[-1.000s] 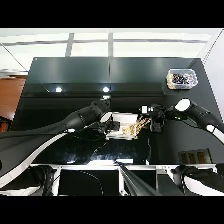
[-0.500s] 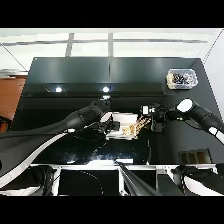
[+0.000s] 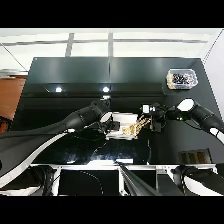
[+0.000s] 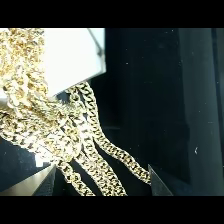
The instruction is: Fold the box and place the chain.
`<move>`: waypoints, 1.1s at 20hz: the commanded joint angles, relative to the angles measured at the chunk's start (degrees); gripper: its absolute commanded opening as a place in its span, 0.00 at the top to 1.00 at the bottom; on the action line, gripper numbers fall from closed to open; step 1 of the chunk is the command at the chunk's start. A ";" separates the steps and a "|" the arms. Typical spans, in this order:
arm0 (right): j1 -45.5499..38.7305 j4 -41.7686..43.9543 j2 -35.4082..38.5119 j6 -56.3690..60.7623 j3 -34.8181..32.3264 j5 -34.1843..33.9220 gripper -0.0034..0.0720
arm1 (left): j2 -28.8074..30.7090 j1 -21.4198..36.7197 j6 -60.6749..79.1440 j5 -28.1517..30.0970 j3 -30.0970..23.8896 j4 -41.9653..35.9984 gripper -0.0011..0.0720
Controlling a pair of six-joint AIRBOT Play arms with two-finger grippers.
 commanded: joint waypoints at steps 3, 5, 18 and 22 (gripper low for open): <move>0.07 -1.70 -0.52 -0.48 0.00 2.05 0.03 | -0.02 0.00 0.00 0.02 0.04 0.00 0.94; 0.09 -1.97 -0.52 -0.63 0.00 2.03 0.03 | -0.02 0.02 0.00 0.02 0.04 0.02 0.94; 3.10 -3.02 -2.12 -1.03 0.00 1.81 0.03 | -0.02 0.00 0.00 0.04 0.04 0.00 0.94; 3.41 -2.32 -3.08 -1.05 0.00 0.31 0.03 | -0.02 0.00 0.00 0.02 0.04 0.00 0.94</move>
